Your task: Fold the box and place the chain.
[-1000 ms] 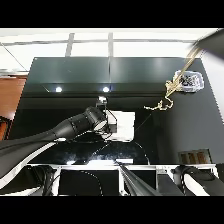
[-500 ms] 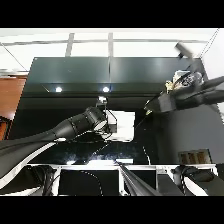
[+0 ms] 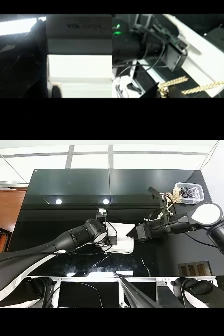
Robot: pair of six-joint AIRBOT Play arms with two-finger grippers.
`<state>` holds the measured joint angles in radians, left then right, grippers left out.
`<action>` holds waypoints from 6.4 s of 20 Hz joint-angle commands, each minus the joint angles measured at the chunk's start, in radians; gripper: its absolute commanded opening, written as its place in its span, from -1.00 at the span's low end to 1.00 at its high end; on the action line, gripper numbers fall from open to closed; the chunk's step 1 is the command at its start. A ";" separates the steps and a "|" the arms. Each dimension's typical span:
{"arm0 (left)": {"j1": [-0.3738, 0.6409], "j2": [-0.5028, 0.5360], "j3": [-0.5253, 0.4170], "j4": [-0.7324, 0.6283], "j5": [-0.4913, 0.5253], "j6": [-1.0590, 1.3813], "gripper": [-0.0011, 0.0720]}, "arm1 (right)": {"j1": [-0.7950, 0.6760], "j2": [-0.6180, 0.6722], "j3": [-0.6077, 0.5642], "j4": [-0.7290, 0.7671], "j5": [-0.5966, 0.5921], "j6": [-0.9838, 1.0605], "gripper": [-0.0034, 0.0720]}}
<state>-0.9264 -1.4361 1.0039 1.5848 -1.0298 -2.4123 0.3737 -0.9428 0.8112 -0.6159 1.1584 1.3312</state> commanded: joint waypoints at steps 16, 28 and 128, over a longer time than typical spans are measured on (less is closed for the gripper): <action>0.000 0.000 0.000 0.000 0.000 0.000 -0.89 | -0.551 -0.301 0.064 -0.694 -0.514 0.273 0.76; 0.000 0.000 0.000 0.000 0.000 0.000 -0.89 | -0.452 -0.647 0.323 -0.699 -0.462 0.193 0.75; 0.000 0.000 0.000 -0.004 -0.003 0.000 -0.89 | -0.021 -0.025 0.119 -0.038 0.023 -0.143 -0.89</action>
<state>-0.9268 -1.4361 1.0039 1.5803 -1.0336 -2.4123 0.3447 -0.9524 1.0180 -0.6624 1.2449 1.1885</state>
